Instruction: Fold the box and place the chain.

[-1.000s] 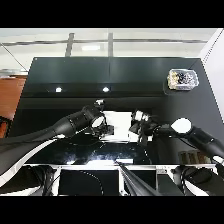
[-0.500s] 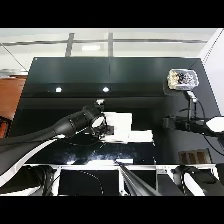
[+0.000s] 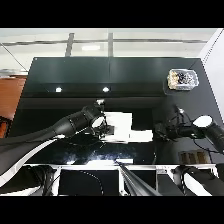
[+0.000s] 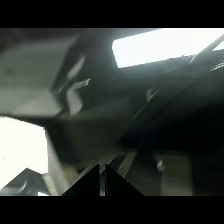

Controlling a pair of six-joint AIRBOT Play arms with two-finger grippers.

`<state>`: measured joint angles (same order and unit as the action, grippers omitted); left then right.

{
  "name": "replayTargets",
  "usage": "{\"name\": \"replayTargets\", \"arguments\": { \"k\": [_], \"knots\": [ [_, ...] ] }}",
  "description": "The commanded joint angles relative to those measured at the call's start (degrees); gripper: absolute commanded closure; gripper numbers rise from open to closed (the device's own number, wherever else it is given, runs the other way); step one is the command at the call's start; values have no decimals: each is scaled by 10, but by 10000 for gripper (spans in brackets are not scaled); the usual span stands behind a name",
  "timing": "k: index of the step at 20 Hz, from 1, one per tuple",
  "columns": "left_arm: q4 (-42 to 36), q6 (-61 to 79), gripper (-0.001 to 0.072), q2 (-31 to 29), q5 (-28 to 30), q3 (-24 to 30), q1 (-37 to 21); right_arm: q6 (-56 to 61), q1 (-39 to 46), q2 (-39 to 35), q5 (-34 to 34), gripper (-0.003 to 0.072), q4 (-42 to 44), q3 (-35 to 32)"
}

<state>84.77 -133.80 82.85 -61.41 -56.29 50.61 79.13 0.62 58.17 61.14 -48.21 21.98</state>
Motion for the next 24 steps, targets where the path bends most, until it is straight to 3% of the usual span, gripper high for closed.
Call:
{"name": "replayTargets", "arguments": {
  "k": [1,3,6,7,10,14,16,18,19,24],
  "knots": [
    [0,0,682,0,-2,0,0,-48,-57,23,-7,638,77,-1],
    [0,0,682,0,-2,0,0,-107,-69,23,-4,625,153,-1],
    [0,0,682,0,-2,0,0,-141,-70,23,21,22,190,11],
    [0,0,682,0,-2,0,0,-150,-70,23,38,-13,190,19],
    [0,0,682,0,-2,0,0,-153,-85,23,61,-14,192,46],
    [0,0,682,0,-2,0,0,-121,-160,23,5,-9,191,59],
    [0,0,682,0,-2,0,0,-88,-196,23,-30,98,181,59],
    [0,0,682,0,-2,0,0,-43,-222,23,-58,112,143,59],
    [0,0,682,0,-2,0,0,-34,-229,23,-65,199,125,59],
    [0,0,682,0,-2,0,0,-24,-240,23,-84,213,114,59]
  ]
}}
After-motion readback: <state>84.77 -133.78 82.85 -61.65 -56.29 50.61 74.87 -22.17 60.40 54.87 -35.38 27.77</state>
